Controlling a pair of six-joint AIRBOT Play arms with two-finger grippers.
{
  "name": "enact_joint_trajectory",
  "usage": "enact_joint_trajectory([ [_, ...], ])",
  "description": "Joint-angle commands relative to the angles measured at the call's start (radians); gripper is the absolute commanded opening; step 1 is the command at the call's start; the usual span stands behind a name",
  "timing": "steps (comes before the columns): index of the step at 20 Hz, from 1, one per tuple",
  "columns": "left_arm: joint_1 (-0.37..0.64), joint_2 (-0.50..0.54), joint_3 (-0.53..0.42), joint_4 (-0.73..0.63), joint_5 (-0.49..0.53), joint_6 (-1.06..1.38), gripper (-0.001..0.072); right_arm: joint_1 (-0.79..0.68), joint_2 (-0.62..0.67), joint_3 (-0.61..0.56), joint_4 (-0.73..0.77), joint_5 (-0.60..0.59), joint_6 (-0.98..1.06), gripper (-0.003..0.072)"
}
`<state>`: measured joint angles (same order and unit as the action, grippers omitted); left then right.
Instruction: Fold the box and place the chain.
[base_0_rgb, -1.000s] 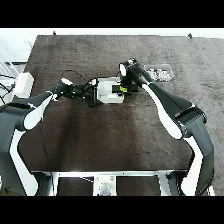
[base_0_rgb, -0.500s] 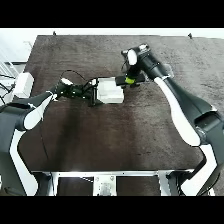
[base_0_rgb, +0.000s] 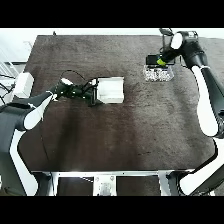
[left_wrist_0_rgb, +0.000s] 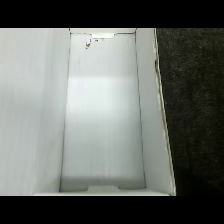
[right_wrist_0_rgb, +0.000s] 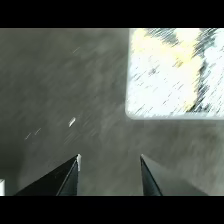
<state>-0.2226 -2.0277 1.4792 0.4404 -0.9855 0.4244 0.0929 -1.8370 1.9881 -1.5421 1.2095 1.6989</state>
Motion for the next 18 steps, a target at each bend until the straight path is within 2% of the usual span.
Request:
enact_joint_trajectory([
  [1, 0.000, 0.001, 0.001, 0.000, 0.000, 0.000, 0.0306, -0.106, -0.069, 0.000, 0.170, -0.122, -0.148, 0.0424],
  [4, 0.000, 0.001, 0.001, 0.000, 0.000, 0.000, 0.0306, -0.115, -0.123, 0.000, 0.189, -0.171, -0.186, 0.0423],
  [14, 0.000, 0.001, 0.001, 0.000, 0.000, 0.000, 0.0306, -0.119, -0.219, 0.000, 0.189, -0.188, -0.189, 0.0392],
  [16, 0.000, 0.001, 0.001, 0.000, 0.000, 0.000, 0.0306, -0.119, -0.237, 0.000, 0.206, -0.183, -0.190, 0.0352],
  [17, 0.000, 0.001, 0.001, 0.000, 0.000, 0.000, 0.0306, -0.119, -0.245, 0.000, 0.218, -0.169, -0.190, 0.0306],
  [18, 0.000, 0.001, 0.001, 0.000, 0.000, 0.000, 0.0306, -0.119, -0.251, 0.000, 0.222, -0.159, -0.190, 0.0213],
])
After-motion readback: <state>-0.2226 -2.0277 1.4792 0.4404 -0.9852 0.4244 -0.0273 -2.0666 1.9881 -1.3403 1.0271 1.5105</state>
